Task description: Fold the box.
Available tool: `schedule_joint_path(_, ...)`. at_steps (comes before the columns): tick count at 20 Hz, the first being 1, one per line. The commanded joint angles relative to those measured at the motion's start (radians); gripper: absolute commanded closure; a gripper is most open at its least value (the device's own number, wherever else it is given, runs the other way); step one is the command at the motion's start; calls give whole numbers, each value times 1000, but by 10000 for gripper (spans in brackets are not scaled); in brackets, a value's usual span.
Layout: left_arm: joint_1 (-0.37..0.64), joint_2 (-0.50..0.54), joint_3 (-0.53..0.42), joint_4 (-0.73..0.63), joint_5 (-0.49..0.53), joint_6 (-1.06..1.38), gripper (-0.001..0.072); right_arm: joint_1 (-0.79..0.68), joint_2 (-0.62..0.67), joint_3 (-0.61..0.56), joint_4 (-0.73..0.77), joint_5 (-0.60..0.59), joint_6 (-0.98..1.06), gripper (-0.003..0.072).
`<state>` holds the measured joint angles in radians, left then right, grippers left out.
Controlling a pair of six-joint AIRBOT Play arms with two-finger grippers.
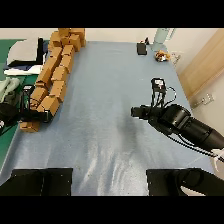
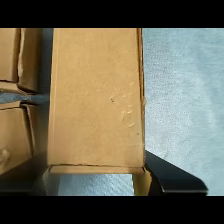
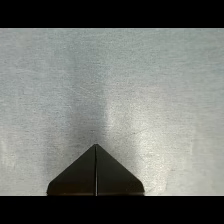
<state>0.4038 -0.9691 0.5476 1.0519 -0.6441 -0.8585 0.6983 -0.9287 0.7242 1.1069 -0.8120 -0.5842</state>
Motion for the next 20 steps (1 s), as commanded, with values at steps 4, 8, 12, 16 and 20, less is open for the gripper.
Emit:
schedule_joint_path(4,-12,-58,-2,0,18,-1,183,0,-1,0,1,2,0,682)
schedule_joint_path(8,-12,-75,-1,-1,24,1,183,0,-1,0,1,2,0,682)
schedule_joint_path(12,-12,-75,-1,-6,24,1,183,0,-1,0,1,2,0,682)
schedule_joint_path(16,-12,-75,-1,-43,24,1,183,0,-1,0,1,2,0,682)
schedule_joint_path(20,-12,-76,-1,-49,14,1,182,0,-1,0,1,3,1,682)
